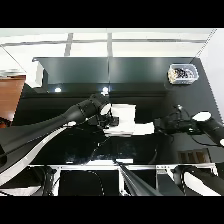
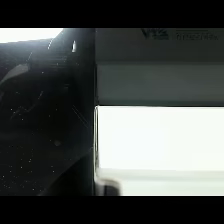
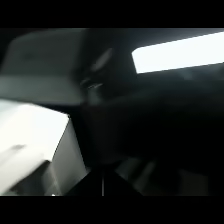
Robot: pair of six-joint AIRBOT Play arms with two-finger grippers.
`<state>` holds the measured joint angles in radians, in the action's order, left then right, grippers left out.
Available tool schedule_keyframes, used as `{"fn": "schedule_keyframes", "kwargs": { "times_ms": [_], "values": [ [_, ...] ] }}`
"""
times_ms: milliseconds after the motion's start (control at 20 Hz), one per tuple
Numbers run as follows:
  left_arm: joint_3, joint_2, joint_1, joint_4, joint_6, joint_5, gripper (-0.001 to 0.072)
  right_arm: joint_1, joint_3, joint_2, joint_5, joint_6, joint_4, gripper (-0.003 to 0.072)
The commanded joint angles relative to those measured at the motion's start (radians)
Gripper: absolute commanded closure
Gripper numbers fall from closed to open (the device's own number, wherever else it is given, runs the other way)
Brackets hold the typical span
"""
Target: Fold the box and place the chain.
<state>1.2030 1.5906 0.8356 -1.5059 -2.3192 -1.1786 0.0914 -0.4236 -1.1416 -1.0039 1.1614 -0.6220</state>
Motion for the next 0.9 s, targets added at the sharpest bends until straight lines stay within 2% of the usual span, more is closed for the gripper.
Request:
{"fn": "schedule_keyframes", "kwargs": {
  "times_ms": [0,100,150,200,250,400,700,750,800,850],
  "values": [
    [0.001,0.0,-0.001,0.0,0.0,-0.001,0.068,-0.136,-0.02,-0.059,0.016,-0.109,0.196,0.067],
    [0.001,0.0,-0.001,0.0,0.0,-0.001,0.068,-0.154,-0.092,-0.059,-0.032,-0.115,0.172,0.0667],
    [0.001,0.0,-0.001,0.0,0.0,-0.001,0.068,-0.154,-0.13,-0.059,-0.056,-0.114,0.144,0.0522],
    [0.001,0.0,-0.001,0.0,0.0,-0.001,0.068,-0.154,-0.166,-0.059,-0.089,-0.111,0.126,0.0211],
    [0.001,0.0,-0.001,0.0,0.0,-0.001,0.068,-0.154,-0.196,-0.059,-0.123,-0.111,0.119,0.0144],
    [0.001,0.0,-0.001,0.0,0.0,-0.001,0.068,-0.163,-0.22,-0.059,-0.152,-0.1,0.125,0.0146],
    [0.001,0.0,-0.001,0.0,0.0,-0.001,0.068,-0.258,-0.221,-0.059,-0.123,-0.043,0.105,0.0147],
    [0.001,0.0,-0.001,0.0,0.0,-0.001,0.068,-0.276,-0.222,-0.059,-0.111,-0.03,0.093,0.0199],
    [0.001,0.0,-0.001,0.0,0.0,-0.001,0.068,-0.291,-0.222,-0.059,-0.101,-0.018,0.076,0.0284],
    [0.001,0.0,-0.001,0.0,-0.001,-0.001,0.068,-0.306,-0.222,-0.059,-0.087,0.01,0.051,0.0296]
  ]
}}
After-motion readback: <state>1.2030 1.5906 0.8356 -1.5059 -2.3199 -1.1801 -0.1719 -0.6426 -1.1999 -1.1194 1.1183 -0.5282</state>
